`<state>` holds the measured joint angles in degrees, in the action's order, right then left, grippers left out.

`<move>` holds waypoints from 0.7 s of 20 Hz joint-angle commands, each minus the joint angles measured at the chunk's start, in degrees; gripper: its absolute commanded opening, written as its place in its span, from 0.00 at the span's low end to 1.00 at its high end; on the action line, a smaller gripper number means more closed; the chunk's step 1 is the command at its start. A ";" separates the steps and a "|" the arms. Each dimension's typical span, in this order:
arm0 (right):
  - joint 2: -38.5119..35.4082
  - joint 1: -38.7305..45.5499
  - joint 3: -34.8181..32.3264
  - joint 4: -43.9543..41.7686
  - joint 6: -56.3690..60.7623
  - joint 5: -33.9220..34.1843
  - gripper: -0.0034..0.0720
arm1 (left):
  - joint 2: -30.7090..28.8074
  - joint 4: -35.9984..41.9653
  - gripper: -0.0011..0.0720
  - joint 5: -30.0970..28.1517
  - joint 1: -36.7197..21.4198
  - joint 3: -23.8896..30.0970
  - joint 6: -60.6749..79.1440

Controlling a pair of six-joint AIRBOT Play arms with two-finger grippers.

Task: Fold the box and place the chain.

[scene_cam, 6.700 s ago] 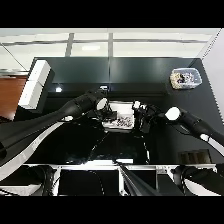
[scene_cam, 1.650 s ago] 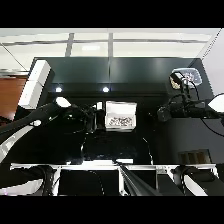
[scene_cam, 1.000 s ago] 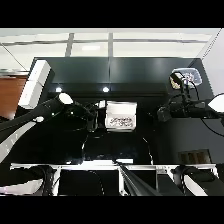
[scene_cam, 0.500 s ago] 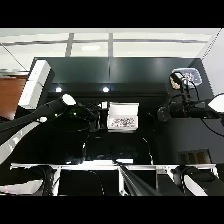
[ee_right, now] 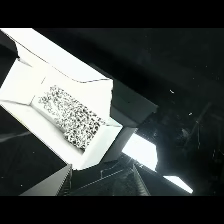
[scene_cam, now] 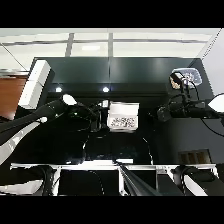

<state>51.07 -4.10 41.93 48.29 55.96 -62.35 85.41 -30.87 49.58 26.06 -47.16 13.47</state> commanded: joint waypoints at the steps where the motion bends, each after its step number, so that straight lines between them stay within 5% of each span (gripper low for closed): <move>1: 0.04 -0.07 0.00 -0.02 0.02 0.02 0.63 | 0.15 1.29 0.99 -0.11 0.74 -0.04 3.28; 5: 0.04 -0.07 0.00 0.02 0.00 0.98 0.63 | 0.15 1.11 0.90 -0.09 0.92 -0.04 3.28; 7: 0.04 -0.07 0.00 -0.04 0.00 3.06 0.63 | 0.15 1.09 0.65 -0.11 0.92 -0.04 3.28; 8: 0.04 -0.07 0.00 -0.26 0.07 4.20 0.63 | 0.15 1.09 0.65 -0.11 0.92 -0.04 3.26; 9: 0.07 -0.17 0.00 -0.48 1.95 5.62 0.67 | 0.15 1.09 0.65 -0.09 0.92 -0.04 3.23; 10: 0.20 -0.92 0.00 -0.48 4.61 7.67 1.00 | 0.15 1.09 0.65 -0.11 0.92 -0.04 3.23; 14: 4.09 -6.21 0.46 -4.90 6.56 22.95 1.00 | 0.15 1.09 0.65 -0.09 0.92 -0.04 3.23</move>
<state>52.77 -7.57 42.06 46.81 60.51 -50.24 85.52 -29.78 49.50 26.96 -47.16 16.62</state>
